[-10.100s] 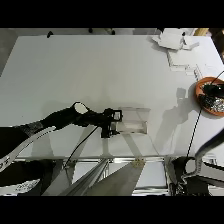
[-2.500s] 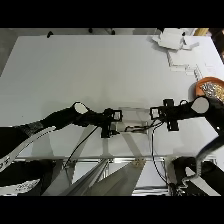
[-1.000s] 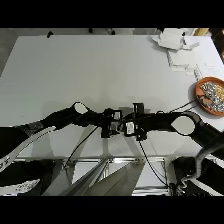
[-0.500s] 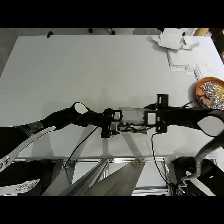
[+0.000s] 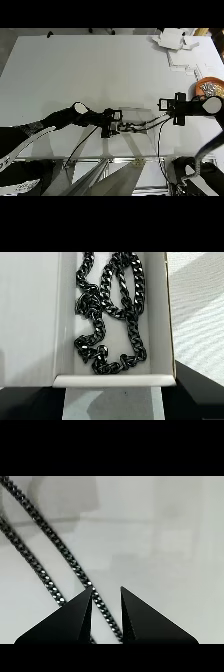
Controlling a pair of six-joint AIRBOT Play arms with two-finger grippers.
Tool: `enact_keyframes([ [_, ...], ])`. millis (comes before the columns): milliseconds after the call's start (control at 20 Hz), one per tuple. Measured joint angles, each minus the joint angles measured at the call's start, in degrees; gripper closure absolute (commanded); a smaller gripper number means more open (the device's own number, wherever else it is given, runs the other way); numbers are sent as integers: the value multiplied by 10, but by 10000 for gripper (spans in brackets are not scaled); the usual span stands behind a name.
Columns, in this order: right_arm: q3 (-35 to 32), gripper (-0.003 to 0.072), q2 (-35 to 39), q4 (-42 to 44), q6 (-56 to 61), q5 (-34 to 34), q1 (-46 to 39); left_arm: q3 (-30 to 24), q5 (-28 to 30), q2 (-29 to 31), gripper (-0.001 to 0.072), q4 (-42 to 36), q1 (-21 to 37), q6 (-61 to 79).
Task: Fold the box and place the chain.
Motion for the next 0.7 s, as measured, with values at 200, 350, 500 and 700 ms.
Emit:
enact_keyframes([
  [200, 0, 487, -62, 2, -35, -9, -10, 0, 0, 0, 368, 0, 0, 0],
  [350, 0, 486, -99, 7, -47, -16, -13, 0, 0, 0, 368, 0, 0, 0],
  [500, 0, 488, -130, 15, -51, -21, -14, 0, 0, 0, 368, 0, 0, 0],
  [700, 1, 542, -157, 21, -54, -21, -14, 0, 0, 0, 368, 0, 0, 0],
])
